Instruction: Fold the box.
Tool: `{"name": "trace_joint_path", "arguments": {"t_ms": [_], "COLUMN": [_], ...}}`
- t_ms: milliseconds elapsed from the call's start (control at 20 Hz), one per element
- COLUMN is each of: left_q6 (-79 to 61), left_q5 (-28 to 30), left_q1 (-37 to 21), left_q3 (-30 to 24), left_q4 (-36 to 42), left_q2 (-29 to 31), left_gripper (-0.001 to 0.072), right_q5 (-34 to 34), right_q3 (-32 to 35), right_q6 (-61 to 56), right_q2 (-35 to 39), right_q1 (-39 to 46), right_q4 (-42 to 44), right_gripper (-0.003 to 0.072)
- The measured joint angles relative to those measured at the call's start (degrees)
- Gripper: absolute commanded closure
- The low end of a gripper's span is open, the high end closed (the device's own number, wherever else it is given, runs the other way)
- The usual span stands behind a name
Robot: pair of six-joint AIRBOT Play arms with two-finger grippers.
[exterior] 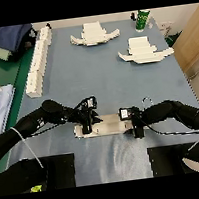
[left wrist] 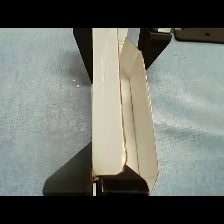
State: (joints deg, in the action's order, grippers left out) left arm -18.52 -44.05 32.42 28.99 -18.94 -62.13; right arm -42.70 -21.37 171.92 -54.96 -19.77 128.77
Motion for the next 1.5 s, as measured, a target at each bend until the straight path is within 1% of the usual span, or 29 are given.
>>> {"name": "trace_joint_path", "arguments": {"t_ms": [100,150,200,250,400,500,650,700,800,850,950,1000,1050,1100,1150,1300,1400,1500], "left_q6": [0.72,1.62,2.58,3.67,7.72,11.80,23.85,28.98,40.92,47.08,56.76,60.57,63.87,66.18,68.08,71.25,73.16,75.65], "left_q5": [0.17,0.24,0.39,1.16,1.40,2.10,0.52,-1.14,-5.95,-8.92,-14.38,-16.22,-16.65,-16.15,-14.47,-7.82,-3.78,0.55], "left_q1": [0.00,0.00,0.00,0.13,-0.02,-0.61,-2.67,-3.61,-5.51,-6.21,-6.43,-5.75,-4.44,-2.80,-0.63,4.63,6.01,6.08], "left_q3": [0.00,0.00,0.00,-0.02,-0.02,-0.02,-0.02,-0.02,-0.02,-0.02,-0.02,-0.02,-0.02,0.00,0.17,2.27,4.26,5.62], "left_q4": [0.33,0.42,0.52,0.52,0.72,-0.55,-7.28,-10.69,-17.90,-21.22,-23.91,-23.47,-21.35,-18.75,-15.80,-10.47,-8.83,-7.78], "left_q2": [0.00,0.00,0.00,-0.04,0.09,0.85,4.61,6.38,10.47,12.50,15.41,16.17,16.52,16.46,15.82,11.98,8.74,5.75], "left_gripper": [0.0694,0.0679,0.0422,0.0211,0.0206,0.0206,0.0208,0.0283,0.0693,0.0695,0.0695,0.0695,0.0695,0.0695,0.0696,0.0695,0.0696,0.0695], "right_q5": [0.00,0.00,-0.02,-0.02,-0.02,-0.02,-0.02,-0.02,-0.02,-0.02,-0.02,-0.02,-0.02,-0.02,-0.02,-0.02,-0.02,-0.02], "right_q3": [0.00,0.00,0.00,0.00,0.00,0.00,0.00,0.00,0.00,0.00,0.00,0.00,0.00,0.00,0.00,0.00,0.00,0.00], "right_q6": [0.00,0.00,0.00,0.00,0.00,0.00,0.00,0.00,0.00,0.00,0.00,0.02,0.00,0.00,0.00,0.00,-0.02,-0.17], "right_q2": [-0.02,-0.02,-0.02,-0.02,0.00,-0.02,0.00,0.00,0.00,0.00,0.00,0.00,0.00,0.00,0.00,0.00,0.00,0.00], "right_q1": [0.00,0.00,0.00,0.00,0.02,0.02,0.04,0.04,0.04,0.04,0.04,0.04,0.04,0.04,0.04,0.04,0.04,0.07], "right_q4": [0.00,0.00,0.00,0.00,0.00,0.00,0.00,0.00,0.00,0.00,0.00,0.00,0.00,0.00,0.00,0.00,0.00,0.00], "right_gripper": [0.0180,0.0180,0.0180,0.0180,0.0180,0.0180,0.0180,0.0180,0.0180,0.0180,0.0180,0.0180,0.0180,0.0180,0.0180,0.0180,0.0180,0.0180]}}
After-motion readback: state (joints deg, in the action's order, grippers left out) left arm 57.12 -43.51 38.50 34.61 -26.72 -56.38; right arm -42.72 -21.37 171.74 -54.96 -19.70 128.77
